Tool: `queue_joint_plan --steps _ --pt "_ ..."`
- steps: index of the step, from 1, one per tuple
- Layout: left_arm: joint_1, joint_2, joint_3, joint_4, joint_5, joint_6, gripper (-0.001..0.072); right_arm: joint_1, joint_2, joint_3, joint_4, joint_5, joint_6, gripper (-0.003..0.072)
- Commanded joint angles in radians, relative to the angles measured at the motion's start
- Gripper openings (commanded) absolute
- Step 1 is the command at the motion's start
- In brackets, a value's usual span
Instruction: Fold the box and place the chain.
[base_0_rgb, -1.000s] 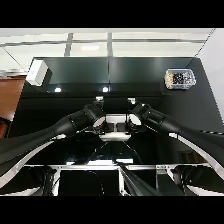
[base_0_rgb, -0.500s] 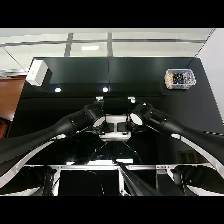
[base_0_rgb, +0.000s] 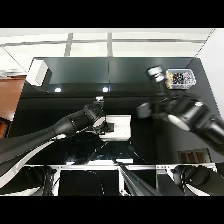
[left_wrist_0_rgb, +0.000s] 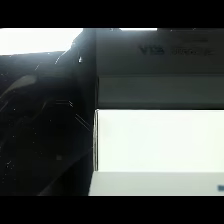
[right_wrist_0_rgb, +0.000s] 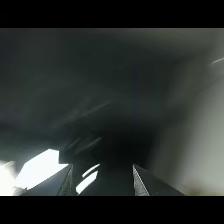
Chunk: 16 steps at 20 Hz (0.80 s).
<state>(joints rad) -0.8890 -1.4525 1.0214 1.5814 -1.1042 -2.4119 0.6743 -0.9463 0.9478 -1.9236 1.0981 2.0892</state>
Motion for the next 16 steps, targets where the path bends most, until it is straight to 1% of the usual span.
queue_joint_plan --steps 1,2,3,4,5,6,7,8,9,11,12,13,14,16 --pt "0.000 0.000 0.001 -0.001 0.001 0.000 0.0025 -0.185 0.048 -0.038 -0.335 -0.157 -0.010 0.0441" --pt "0.000 0.000 0.001 -0.001 0.000 0.000 0.0025 -0.288 0.028 -0.065 -0.301 -0.268 0.004 0.0444" --pt "0.000 0.000 0.001 -0.001 0.000 0.000 0.0024 -0.386 -0.005 -0.083 -0.247 -0.354 0.014 0.0675" --pt "0.000 0.000 0.001 -0.001 0.001 -0.001 0.0025 -0.492 -0.064 -0.086 -0.141 -0.426 0.012 0.0710" --pt "0.000 0.000 0.001 -0.001 0.000 -0.001 0.0025 -0.578 -0.129 -0.074 -0.022 -0.473 -0.003 0.0710" --pt "0.000 0.000 0.001 -0.001 0.000 -0.001 0.0025 -0.644 -0.197 -0.033 0.093 -0.483 -0.038 0.0710" --pt "0.000 0.000 0.001 -0.001 0.000 0.000 0.0025 -0.697 -0.276 0.037 0.180 -0.481 -0.078 0.0710" --pt "0.000 0.000 0.001 -0.001 0.000 -0.001 0.0025 -0.732 -0.361 0.121 0.222 -0.467 -0.112 0.0709" --pt "0.000 0.000 0.001 -0.001 0.000 0.000 0.0025 -0.758 -0.448 0.215 0.232 -0.419 -0.120 0.0705" --pt "0.000 0.000 0.001 -0.001 0.000 0.000 0.0025 -0.793 -0.638 0.433 0.274 -0.247 -0.130 0.0701" --pt "0.000 0.000 0.001 -0.001 0.000 -0.001 0.0025 -0.799 -0.728 0.537 0.302 -0.174 -0.167 0.0694" --pt "0.000 0.000 0.001 -0.001 0.001 -0.001 0.0025 -0.798 -0.797 0.620 0.317 -0.133 -0.203 0.0624" --pt "0.000 0.000 0.001 0.000 0.001 -0.001 0.0025 -0.797 -0.854 0.687 0.320 -0.113 -0.214 0.0595" --pt "0.000 0.000 0.001 -0.001 0.000 -0.001 0.0025 -0.796 -0.919 0.752 0.319 -0.119 -0.214 0.0595"
